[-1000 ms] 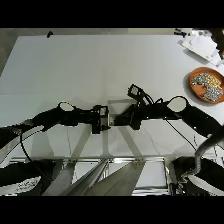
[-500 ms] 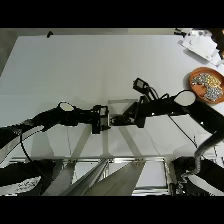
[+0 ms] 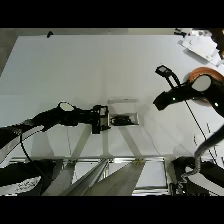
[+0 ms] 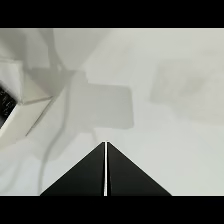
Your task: Fold the box and place the chain.
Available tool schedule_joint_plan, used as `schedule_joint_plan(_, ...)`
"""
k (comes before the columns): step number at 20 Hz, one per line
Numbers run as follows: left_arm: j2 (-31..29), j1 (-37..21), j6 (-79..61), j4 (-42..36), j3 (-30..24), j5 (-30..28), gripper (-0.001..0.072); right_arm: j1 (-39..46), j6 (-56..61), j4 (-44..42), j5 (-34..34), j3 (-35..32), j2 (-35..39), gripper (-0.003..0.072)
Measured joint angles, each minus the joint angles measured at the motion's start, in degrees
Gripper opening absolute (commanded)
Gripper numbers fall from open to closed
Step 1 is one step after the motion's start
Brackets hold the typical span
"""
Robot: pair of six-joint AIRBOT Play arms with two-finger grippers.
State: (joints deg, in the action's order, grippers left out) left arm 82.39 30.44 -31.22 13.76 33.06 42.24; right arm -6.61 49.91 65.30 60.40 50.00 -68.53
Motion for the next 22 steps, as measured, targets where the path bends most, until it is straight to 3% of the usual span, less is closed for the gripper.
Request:
schedule_joint_plan(4,0.00,0.00,-0.02,0.00,0.00,0.00,0.0456,-2.51,2.58,1.11,1.38,14.05,-11.45,0.0015)
schedule_joint_plan(9,0.00,0.00,-0.02,0.00,0.00,0.00,0.0456,-8.66,-0.59,1.46,11.47,30.49,-21.66,0.0014)
schedule_joint_plan(15,0.00,0.00,0.00,-0.02,0.00,0.00,0.0456,-17.62,-8.72,4.20,21.88,35.58,-25.73,0.0015)
schedule_joint_plan(22,0.00,0.00,-0.02,0.00,0.00,0.00,0.0456,-24.28,-11.61,6.03,32.50,36.35,-22.95,0.0022)
